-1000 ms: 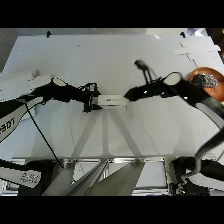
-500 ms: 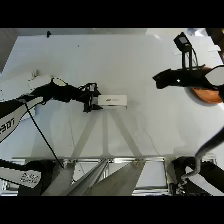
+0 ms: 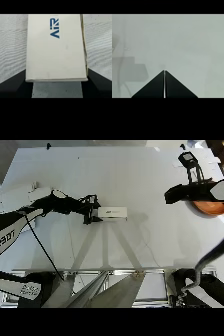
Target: Fold the box and place the chain.
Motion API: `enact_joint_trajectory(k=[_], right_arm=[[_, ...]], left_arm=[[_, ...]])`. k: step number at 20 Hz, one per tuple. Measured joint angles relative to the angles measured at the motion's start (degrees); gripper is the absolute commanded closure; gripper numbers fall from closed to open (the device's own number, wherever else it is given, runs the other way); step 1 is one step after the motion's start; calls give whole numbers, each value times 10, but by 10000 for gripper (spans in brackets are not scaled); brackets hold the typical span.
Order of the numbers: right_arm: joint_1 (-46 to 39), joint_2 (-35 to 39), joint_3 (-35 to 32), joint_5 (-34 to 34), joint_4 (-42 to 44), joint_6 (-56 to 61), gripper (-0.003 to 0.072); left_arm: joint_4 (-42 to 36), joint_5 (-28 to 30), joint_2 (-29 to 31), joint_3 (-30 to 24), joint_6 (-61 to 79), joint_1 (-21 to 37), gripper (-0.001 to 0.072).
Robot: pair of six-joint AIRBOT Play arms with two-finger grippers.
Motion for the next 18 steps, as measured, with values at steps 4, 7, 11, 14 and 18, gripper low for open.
enact_joint_trajectory(k=[4, 7, 11, 14, 18], right_arm=[[0, 0, 0, 1, -4, 1, 673], [0, 0, 0, 2, -5, 1, 673], [0, 0, 0, 2, -6, 2, 673], [0, 0, 0, 2, -7, 2, 673], [0, 0, 0, 2, -7, 2, 673]], left_arm=[[-5, -8, 0, 0, 1, -2, 710], [-7, -18, 0, 0, 1, -3, 704], [-16, -14, 18, 0, -21, -3, 706], [-24, 21, 53, 0, -55, -3, 706], [-28, 117, 113, 0, -120, -3, 706]])
